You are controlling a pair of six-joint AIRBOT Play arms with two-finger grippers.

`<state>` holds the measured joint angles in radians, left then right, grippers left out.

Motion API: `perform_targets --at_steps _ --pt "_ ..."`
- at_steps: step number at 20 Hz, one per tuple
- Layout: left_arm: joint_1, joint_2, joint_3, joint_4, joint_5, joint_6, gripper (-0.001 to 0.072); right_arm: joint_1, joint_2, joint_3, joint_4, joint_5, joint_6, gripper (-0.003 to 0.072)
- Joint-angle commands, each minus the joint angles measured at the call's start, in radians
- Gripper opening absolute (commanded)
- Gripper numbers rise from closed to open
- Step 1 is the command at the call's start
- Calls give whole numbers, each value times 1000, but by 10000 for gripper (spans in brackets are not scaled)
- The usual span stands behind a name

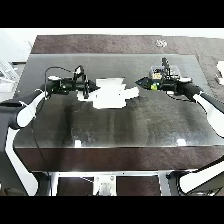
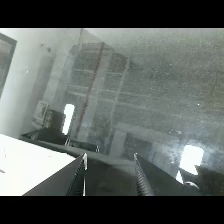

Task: Fold the box and place the chain.

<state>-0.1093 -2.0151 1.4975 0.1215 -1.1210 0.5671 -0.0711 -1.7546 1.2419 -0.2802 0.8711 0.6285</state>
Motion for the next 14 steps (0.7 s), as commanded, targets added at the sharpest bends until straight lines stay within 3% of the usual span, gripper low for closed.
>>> perform_targets --at_steps 1,8,14 --pt "-3 5 -12 -8 0 10 14 -7 0 0 0 28 -2 363" --pt "-3 -2 -12 86 -21 14 15 -7 0 0 1 56 -1 363" --pt "1 -23 -11 89 -68 36 15 -6 0 0 18 73 -2 364"
